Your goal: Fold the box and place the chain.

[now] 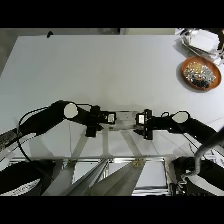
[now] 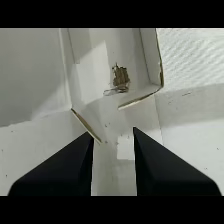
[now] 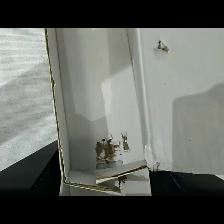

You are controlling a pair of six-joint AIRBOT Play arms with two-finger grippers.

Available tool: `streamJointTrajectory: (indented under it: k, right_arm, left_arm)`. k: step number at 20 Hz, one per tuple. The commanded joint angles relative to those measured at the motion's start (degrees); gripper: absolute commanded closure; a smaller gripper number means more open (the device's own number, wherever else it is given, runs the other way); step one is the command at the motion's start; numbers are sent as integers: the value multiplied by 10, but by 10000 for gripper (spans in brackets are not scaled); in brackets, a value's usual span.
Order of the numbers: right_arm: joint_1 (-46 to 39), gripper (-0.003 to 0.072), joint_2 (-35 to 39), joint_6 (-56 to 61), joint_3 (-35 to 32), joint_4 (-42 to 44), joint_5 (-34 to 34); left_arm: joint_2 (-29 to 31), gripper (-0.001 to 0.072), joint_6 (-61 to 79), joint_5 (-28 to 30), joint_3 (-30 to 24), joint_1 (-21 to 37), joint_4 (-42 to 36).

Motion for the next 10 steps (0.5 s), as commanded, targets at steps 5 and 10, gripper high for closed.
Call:
streamJointTrajectory:
  k: [5,10]
  right_arm:
    - [0,365,0,0,0,0,0]
    - [0,365,1,0,0,0,0]
  left_arm:
    - [-6,579,21,7,-1,-2,-54]
    - [-14,578,21,12,-1,-2,-70]
